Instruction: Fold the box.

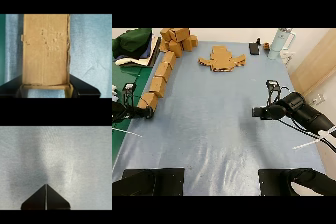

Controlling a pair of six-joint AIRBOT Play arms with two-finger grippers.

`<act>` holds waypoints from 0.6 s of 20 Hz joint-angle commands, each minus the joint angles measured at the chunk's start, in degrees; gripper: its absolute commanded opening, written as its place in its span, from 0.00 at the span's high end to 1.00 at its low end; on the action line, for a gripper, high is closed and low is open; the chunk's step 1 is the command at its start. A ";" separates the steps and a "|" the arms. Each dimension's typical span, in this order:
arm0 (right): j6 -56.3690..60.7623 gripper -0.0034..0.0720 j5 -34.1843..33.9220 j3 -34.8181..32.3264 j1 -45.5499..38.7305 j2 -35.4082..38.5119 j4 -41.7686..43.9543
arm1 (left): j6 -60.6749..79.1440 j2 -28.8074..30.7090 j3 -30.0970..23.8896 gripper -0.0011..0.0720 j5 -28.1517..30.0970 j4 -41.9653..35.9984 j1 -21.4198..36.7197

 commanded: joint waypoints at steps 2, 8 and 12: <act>0.02 0.95 0.07 0.04 0.02 -0.02 0.07 | -0.87 -0.24 -0.04 0.37 0.24 -1.36 0.04; 0.00 0.95 0.02 0.04 0.02 -0.02 0.44 | -1.31 0.52 0.22 0.03 -3.93 0.48 0.20; -0.17 0.95 -0.46 0.04 0.02 -0.02 1.05 | -12.81 5.84 5.73 0.03 -22.86 13.70 2.45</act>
